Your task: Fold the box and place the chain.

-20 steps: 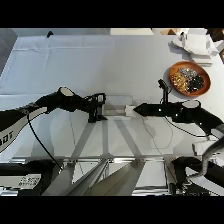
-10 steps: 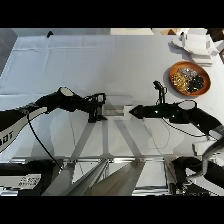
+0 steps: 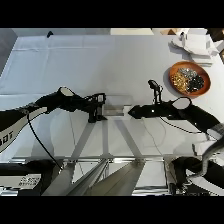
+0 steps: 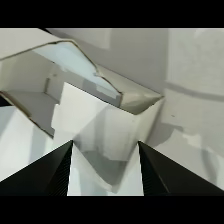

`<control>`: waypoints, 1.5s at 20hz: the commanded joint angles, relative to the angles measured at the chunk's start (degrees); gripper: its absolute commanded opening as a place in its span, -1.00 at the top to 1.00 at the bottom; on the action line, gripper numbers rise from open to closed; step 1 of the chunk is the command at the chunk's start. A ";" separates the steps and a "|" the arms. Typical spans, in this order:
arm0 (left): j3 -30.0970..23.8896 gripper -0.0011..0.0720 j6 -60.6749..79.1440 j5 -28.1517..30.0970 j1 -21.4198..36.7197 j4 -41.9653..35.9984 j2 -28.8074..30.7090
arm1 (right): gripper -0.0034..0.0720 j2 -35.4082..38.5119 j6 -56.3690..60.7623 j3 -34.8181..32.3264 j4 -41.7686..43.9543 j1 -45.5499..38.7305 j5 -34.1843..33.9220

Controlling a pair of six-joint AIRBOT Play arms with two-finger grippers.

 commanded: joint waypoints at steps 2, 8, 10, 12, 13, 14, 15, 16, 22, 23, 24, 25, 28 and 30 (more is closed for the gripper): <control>-0.02 0.35 0.02 0.00 -0.02 0.02 -0.04 | -0.30 0.04 17.90 4.70 -22.21 3.56 -2.84; -0.02 0.35 0.02 0.00 -0.02 0.00 -0.04 | -0.17 0.02 25.66 7.58 -24.70 7.43 -4.33; -0.02 0.35 0.02 0.00 -0.02 0.00 -0.04 | -0.17 0.02 27.65 8.22 -24.70 8.90 -3.98; -0.02 0.35 0.02 0.00 -0.02 0.00 -0.04 | -0.17 0.02 28.46 8.48 -24.76 9.79 -4.07; -0.02 0.35 0.02 0.00 -0.02 0.00 -0.04 | -0.17 0.02 28.61 8.48 -24.96 10.10 -3.98; -0.02 0.35 0.02 0.00 -0.02 0.02 -0.04 | -0.17 0.02 30.16 8.48 -25.83 10.43 -3.98; -0.02 0.35 0.02 0.00 -0.02 0.02 -0.04 | -0.17 0.02 32.46 8.48 -27.93 10.73 -3.98; -0.02 0.35 0.02 0.00 -0.02 0.00 -0.04 | -0.17 0.02 34.25 8.48 -30.14 10.86 -3.69; -0.02 0.35 0.02 0.02 -0.02 0.02 -0.04 | -0.37 0.02 35.93 8.50 -37.27 11.06 0.68; -0.02 0.35 0.02 0.00 -0.02 0.00 -0.04 | -0.37 0.02 35.93 8.50 -37.27 11.06 0.31; -0.02 0.35 0.02 0.00 -0.02 0.02 -0.04 | -0.36 0.02 35.95 8.50 -37.24 11.06 0.04; -0.02 0.35 0.02 0.00 -0.02 0.00 -0.04 | -0.36 0.02 35.95 8.50 -37.29 11.06 -0.02; -0.02 0.35 0.02 0.00 -0.02 0.00 -0.04 | -0.35 -0.50 36.68 8.57 -38.34 11.06 0.11; -0.02 0.35 0.00 0.00 -0.02 0.02 -0.04 | -0.31 -1.46 39.32 8.72 -38.77 11.08 -0.02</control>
